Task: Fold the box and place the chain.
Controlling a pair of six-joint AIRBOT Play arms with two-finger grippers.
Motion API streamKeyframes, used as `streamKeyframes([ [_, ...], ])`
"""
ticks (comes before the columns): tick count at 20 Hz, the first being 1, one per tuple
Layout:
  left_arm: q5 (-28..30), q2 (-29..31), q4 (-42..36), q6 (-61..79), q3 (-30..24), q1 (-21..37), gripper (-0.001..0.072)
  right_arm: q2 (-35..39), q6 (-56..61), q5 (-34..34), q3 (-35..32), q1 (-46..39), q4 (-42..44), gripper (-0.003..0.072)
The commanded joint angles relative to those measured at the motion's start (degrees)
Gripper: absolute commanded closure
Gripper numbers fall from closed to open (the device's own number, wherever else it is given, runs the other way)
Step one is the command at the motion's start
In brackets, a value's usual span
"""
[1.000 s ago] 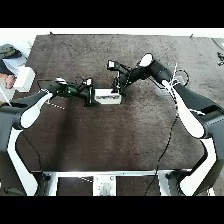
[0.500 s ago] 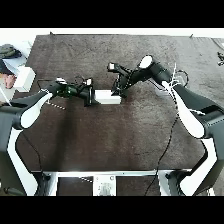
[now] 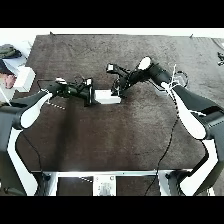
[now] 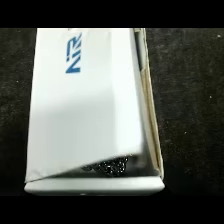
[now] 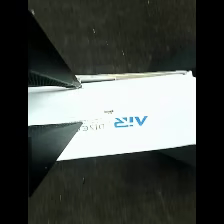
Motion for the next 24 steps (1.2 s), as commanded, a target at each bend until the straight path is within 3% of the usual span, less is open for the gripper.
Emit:
streamKeyframes([
  [1, -0.22, -0.02, 0.15, 0.04, -0.02, -0.04, 0.0424, 1.16, 0.07, -1.97, 0.04, -0.07, 0.11, 0.0417],
  [24, -0.22, -0.02, 0.15, 0.04, -0.02, -0.04, 0.0423, 0.33, 2.64, 2.43, -3.08, 1.11, -3.69, 0.0418],
])
